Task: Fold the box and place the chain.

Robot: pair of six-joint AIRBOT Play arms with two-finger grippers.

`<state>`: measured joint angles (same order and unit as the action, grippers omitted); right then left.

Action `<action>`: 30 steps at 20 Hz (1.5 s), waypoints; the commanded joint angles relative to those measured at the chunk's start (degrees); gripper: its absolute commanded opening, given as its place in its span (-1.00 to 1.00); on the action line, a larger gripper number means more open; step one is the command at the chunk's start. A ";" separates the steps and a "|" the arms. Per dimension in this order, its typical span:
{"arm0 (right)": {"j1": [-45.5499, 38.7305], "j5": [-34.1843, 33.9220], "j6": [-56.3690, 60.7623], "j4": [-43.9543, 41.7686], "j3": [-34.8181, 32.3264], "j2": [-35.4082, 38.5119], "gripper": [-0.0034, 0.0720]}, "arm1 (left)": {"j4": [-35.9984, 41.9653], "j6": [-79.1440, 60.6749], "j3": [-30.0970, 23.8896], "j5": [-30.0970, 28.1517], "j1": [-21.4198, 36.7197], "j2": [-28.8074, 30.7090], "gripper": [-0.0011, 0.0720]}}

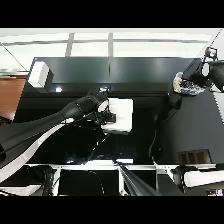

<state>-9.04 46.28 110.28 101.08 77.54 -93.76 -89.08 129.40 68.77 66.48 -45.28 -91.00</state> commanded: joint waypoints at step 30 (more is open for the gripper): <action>3.28 30.27 -30.36 -34.80 14.08 32.76 -0.88 | 0.02 0.02 0.00 0.02 0.04 0.02 -0.90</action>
